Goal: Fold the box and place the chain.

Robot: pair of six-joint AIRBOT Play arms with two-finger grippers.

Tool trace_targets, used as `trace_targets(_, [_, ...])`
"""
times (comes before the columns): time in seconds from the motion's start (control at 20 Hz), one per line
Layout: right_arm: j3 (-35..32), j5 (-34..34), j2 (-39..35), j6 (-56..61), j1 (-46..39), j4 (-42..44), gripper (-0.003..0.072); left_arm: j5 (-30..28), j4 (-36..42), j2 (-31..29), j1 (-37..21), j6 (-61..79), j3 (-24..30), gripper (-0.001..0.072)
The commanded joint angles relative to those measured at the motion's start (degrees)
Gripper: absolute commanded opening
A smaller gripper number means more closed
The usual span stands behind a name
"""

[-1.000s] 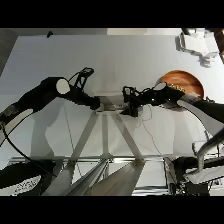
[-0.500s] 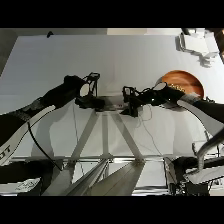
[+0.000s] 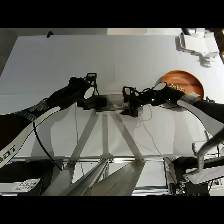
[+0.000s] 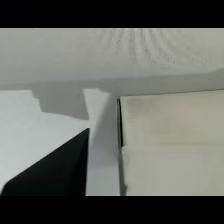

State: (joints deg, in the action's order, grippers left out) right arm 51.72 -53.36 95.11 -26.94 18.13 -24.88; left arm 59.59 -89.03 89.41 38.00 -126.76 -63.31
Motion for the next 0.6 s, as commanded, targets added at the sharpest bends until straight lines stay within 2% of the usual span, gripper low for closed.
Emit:
trace_targets(0.0, [0.0,0.0,0.0,0.0,0.0,0.0,0.0517,0.2,2.3,1.6,0.1,-3.0,0.0,0.0316])
trace_targets(0.05, [0.0,0.0,0.0,0.0,0.0,0.0,0.0517,0.2,3.1,2.1,0.1,-3.1,0.0,0.0266])
trace_targets(0.15, [0.0,0.0,0.0,0.0,0.0,0.0,0.0517,0.3,3.3,2.6,0.1,-3.1,0.0,0.0025])
trace_targets(0.35, [0.0,0.0,0.0,0.0,0.0,0.0,0.0517,0.5,3.2,2.5,0.1,-2.1,0.0,0.001])
trace_targets(0.45, [0.0,0.0,0.0,0.0,0.0,0.0,0.0517,1.1,3.3,2.5,0.0,-2.0,0.0,0.0066])
trace_targets(0.5, [0.0,0.0,0.0,0.0,0.0,0.0,0.0517,1.4,3.3,2.4,-0.1,-2.0,0.0,0.0177])
trace_targets(0.55, [0.0,0.0,0.0,0.0,0.0,0.0,0.0517,2.2,3.7,2.1,-0.3,-1.8,0.0,0.0344])
